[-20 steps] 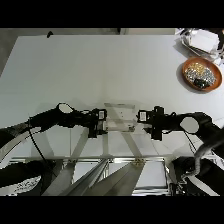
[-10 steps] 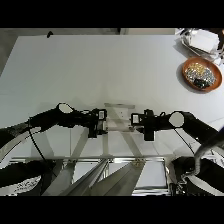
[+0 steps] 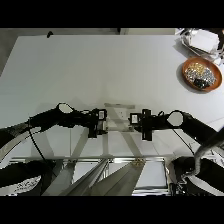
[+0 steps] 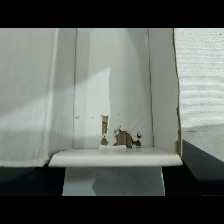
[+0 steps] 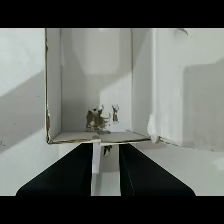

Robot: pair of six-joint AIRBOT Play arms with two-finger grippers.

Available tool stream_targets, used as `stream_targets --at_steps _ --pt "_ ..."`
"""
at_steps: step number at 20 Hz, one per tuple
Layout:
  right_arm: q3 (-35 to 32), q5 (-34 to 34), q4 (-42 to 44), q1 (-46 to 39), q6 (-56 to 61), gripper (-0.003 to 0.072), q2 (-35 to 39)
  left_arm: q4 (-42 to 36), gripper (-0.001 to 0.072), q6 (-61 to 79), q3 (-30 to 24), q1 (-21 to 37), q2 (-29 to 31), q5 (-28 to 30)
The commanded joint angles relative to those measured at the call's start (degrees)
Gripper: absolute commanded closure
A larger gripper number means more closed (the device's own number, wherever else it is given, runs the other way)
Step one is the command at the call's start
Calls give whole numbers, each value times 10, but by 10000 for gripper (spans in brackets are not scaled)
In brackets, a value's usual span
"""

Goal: Fold the box and place the chain.

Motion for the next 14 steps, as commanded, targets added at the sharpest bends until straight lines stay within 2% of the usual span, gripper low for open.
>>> stream_targets --at_steps 1,11,12,14 --pt "0 -12 33 11 -35 531 0 0 499 0 0 0 0 0" --pt "0 -22 64 11 -40 526 -3 0 499 0 0 0 0 0" --pt "0 -22 64 11 -40 501 -3 0 499 0 0 0 0 0" --pt "0 -22 64 11 -40 357 -3 0 499 0 0 0 0 0"
